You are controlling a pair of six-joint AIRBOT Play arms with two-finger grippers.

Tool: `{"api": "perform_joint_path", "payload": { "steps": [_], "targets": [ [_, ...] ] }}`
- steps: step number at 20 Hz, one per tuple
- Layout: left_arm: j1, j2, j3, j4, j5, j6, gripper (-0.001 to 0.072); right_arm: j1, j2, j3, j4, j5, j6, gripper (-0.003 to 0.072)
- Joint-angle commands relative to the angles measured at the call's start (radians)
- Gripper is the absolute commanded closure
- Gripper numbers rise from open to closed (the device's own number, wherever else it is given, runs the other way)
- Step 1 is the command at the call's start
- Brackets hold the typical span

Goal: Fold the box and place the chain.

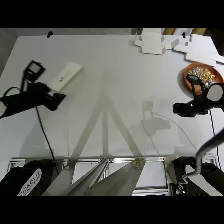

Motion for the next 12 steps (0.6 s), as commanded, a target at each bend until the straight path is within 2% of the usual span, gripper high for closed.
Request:
{"api": "perform_joint_path", "payload": {
  "steps": [1, 4, 7, 8, 9, 10, 12],
  "targets": [
    [0.201, 0.053, 0.001, 0.210, -0.017, -0.256, 0.0495, -0.001, 0.000, 0.000, 0.000, 0.000, 0.000, 0.0671],
    [0.316, 0.014, -0.008, 0.225, -0.033, -0.256, 0.0495, -0.001, 0.000, 0.000, 0.001, 0.000, 0.000, 0.0671],
    [0.367, -0.059, -0.026, 0.225, -0.066, -0.256, 0.0494, -0.001, 0.000, 0.000, 0.000, 0.000, 0.000, 0.0671],
    [0.370, -0.091, -0.031, 0.225, -0.081, -0.257, 0.0476, -0.001, 0.000, 0.000, 0.000, 0.000, 0.000, 0.0671],
    [0.370, -0.122, -0.033, 0.225, -0.098, -0.266, 0.0399, -0.001, 0.000, 0.000, 0.001, 0.000, 0.000, 0.0671],
    [0.369, -0.154, -0.033, 0.225, -0.104, -0.299, 0.0355, -0.001, 0.000, 0.000, 0.001, 0.000, 0.000, 0.0671],
    [0.370, -0.203, -0.033, 0.228, -0.107, -0.342, 0.0355, -0.001, 0.000, 0.000, 0.000, 0.000, 0.000, 0.0671]
  ]
}}
